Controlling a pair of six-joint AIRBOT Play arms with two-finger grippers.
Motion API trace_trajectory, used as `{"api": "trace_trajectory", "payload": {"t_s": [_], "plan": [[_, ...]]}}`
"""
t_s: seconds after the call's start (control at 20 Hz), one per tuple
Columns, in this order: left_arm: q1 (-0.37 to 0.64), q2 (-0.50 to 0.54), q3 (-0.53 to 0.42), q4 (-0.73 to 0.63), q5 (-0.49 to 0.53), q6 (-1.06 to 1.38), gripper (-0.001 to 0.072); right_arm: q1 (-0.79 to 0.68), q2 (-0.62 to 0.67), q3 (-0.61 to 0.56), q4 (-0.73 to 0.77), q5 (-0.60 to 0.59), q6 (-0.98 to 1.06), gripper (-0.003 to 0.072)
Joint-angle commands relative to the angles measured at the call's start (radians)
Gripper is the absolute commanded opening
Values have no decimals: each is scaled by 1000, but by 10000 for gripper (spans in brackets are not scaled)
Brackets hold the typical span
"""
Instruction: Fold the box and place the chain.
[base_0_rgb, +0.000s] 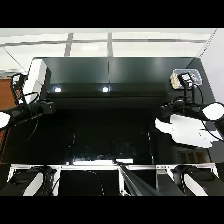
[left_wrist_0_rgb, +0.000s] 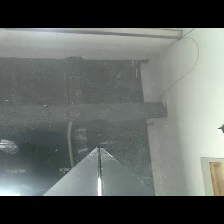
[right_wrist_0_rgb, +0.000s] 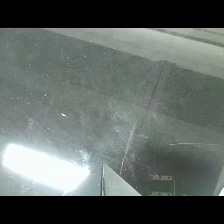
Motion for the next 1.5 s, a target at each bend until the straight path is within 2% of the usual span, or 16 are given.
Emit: {"api": "trace_trajectory", "payload": {"t_s": [0.0,0.7,0.95,1.0,1.05,1.1,1.2,1.25,1.3,1.35,1.4,1.45], "plan": [[1,1,0,0,0,0,27,1,0,0,0,0,0,13],[1,1,0,0,0,0,27,1,0,0,14,0,1,13],[1,0,0,-4,4,0,27,1,-2,0,185,-150,8,14],[1,0,0,-12,15,0,27,1,-3,0,187,-190,8,49],[1,0,0,-16,32,0,27,1,-3,0,185,-220,8,421],[0,-1,0,-21,49,0,27,1,-3,0,166,-242,4,720],[0,-8,0,-36,65,0,28,-35,-3,10,13,-241,36,720],[0,-16,0,-38,72,0,63,-90,-4,24,-120,-239,155,720],[0,-27,0,-41,68,-8,352,-183,-8,43,-272,-233,332,720],[0,-37,0,-43,68,-32,716,-289,-17,68,-396,-210,474,720],[0,-48,0,-42,56,-54,710,-419,-35,98,-478,-167,552,720],[0,-55,0,-42,43,-53,710,-542,-62,132,-501,-105,541,720]]}}
